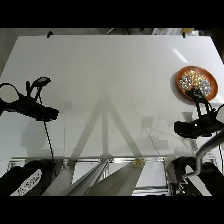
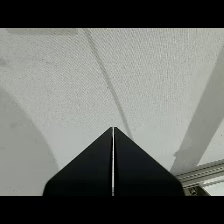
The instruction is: Fold the box and place the chain.
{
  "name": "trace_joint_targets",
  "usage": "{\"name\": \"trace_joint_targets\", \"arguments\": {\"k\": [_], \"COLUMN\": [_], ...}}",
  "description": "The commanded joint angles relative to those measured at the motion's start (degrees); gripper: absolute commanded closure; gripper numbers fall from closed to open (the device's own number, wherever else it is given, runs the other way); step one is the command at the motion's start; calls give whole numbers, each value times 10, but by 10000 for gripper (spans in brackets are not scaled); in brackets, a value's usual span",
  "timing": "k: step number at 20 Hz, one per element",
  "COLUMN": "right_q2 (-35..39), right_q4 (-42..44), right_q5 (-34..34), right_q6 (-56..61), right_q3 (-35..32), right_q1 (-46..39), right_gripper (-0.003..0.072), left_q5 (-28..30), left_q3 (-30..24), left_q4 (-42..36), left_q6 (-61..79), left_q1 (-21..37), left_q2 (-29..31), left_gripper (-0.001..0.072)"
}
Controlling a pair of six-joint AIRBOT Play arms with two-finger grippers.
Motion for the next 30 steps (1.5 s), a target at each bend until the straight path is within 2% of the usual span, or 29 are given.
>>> {"name": "trace_joint_targets", "arguments": {"k": [1,9,12,13,15,17,19,20,22,23,26,30], "right_q2": [0,0,0,0,-8,-24,-41,-48,-65,-78,-130,-217], "right_q4": [0,-2,-41,-82,-233,-348,-417,-424,-412,-419,-437,-431], "right_q5": [0,-9,-118,-153,-191,-197,-202,-211,-259,-280,-297,-268], "right_q6": [0,-4,-42,-64,-14,-21,-82,-117,-119,-123,-123,-157], "right_q3": [0,0,0,0,2,2,2,2,2,2,24,84], "right_q1": [0,0,0,0,-15,-69,-148,-190,-263,-286,-336,-402], "right_gripper": [670,670,670,670,670,670,669,602,284,239,239,240], "left_q5": [0,0,0,0,0,0,0,0,0,0,0,0], "left_q3": [0,0,0,0,0,0,0,0,0,0,0,0], "left_q4": [0,0,0,0,0,0,0,0,0,0,0,0], "left_q6": [0,0,0,0,0,0,0,0,0,0,0,0], "left_q1": [0,0,0,0,0,0,0,0,0,0,0,0], "left_q2": [0,0,0,0,0,0,0,0,0,0,0,0], "left_gripper": [701,701,701,701,701,701,701,701,701,701,701,701]}}
